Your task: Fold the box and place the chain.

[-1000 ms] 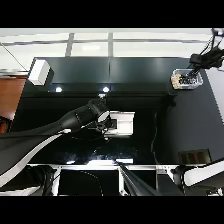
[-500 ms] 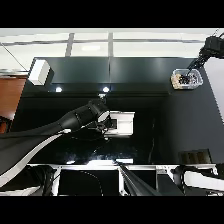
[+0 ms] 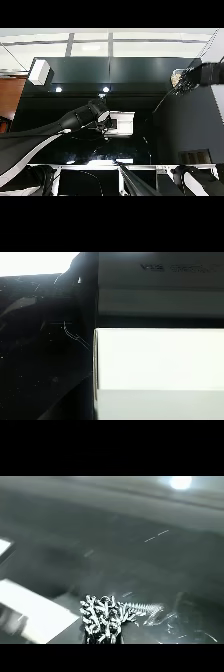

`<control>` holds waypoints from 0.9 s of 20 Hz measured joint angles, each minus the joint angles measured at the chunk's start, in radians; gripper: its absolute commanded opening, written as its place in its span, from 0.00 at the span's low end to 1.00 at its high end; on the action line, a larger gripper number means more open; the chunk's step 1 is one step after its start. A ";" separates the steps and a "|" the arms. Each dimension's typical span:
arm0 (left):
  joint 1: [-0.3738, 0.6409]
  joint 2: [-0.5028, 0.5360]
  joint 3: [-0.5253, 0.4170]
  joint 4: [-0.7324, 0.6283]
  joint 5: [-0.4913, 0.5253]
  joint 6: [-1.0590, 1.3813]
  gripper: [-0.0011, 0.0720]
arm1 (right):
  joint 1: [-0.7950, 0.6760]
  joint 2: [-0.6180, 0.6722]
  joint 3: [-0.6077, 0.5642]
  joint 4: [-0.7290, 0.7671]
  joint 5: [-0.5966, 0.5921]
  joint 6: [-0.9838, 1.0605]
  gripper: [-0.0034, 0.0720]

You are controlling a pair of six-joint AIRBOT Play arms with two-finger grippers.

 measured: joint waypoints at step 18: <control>0.000 0.000 0.000 0.000 0.000 0.000 0.05 | 0.304 0.089 -0.113 0.132 0.139 0.027 0.05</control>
